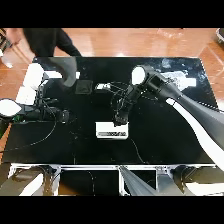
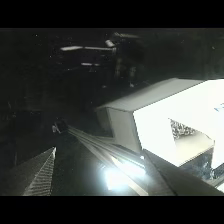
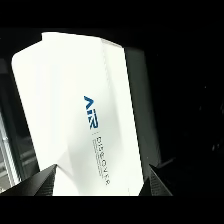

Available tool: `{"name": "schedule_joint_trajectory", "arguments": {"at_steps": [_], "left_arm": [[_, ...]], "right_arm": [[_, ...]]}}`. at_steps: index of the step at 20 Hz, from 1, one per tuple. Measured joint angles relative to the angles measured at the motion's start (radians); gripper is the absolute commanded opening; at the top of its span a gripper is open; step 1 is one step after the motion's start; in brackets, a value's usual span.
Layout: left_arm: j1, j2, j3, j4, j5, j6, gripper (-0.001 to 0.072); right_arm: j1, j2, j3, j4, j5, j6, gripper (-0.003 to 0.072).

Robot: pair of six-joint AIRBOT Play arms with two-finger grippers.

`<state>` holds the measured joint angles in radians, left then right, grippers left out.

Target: Fold the box and place the chain.

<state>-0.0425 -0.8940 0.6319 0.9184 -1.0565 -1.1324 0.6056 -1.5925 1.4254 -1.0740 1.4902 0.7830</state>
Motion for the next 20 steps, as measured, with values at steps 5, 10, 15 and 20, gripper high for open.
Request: {"name": "schedule_joint_trajectory", "arguments": {"at_steps": [5,10,15,20], "left_arm": [[0.000,0.000,0.000,0.000,0.007,-0.003,0.0640],[0.000,0.000,0.000,0.000,0.009,-0.012,0.0640],[0.000,0.000,0.000,-0.001,0.009,-0.019,0.0640],[0.000,0.000,0.000,-0.001,0.009,-0.023,0.0640]], "right_arm": [[0.011,-0.001,-0.001,-0.022,0.027,-0.002,0.0561],[0.030,-0.001,-0.001,-0.042,0.041,0.007,0.0531],[0.060,0.000,-0.001,-0.098,0.032,0.045,0.0499],[0.074,0.016,-0.001,-0.131,0.004,0.072,0.0465]]}}
